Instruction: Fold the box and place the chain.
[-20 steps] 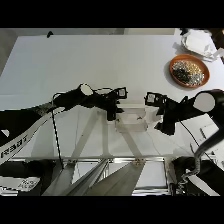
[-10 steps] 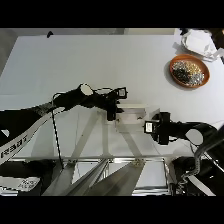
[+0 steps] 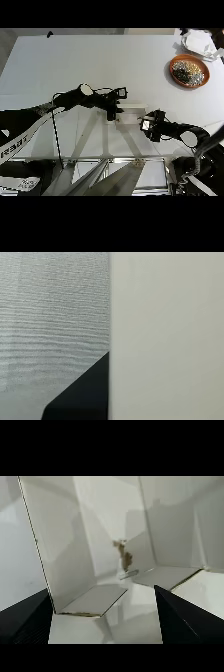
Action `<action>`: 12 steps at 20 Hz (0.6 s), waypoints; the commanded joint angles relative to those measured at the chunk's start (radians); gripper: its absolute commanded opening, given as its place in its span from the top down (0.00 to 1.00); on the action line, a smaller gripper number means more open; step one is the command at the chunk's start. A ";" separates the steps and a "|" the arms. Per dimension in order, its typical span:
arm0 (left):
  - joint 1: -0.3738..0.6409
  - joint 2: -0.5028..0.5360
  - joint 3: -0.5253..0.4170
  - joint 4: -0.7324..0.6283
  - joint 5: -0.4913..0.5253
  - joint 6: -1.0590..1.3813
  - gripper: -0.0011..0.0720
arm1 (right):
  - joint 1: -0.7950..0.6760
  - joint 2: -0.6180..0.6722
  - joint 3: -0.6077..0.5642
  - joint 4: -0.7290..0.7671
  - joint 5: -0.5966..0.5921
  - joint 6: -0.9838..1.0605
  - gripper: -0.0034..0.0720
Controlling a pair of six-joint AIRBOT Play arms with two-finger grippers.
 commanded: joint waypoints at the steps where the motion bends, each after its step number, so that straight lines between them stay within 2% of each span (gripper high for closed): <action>1: -0.001 0.000 0.001 0.000 0.000 0.000 0.97 | 0.002 -0.005 0.018 0.014 -0.023 -0.037 0.05; 6: -0.001 0.000 0.001 0.000 0.000 0.000 0.97 | -0.095 -0.005 0.086 0.015 0.098 -0.076 0.05; 8: -0.001 0.000 0.001 0.000 0.000 0.000 0.97 | -0.129 -0.005 0.095 0.019 0.103 -0.082 0.05; 12: -0.001 0.000 0.001 0.000 0.000 0.000 0.97 | -0.140 -0.052 0.095 0.150 0.109 -0.213 0.05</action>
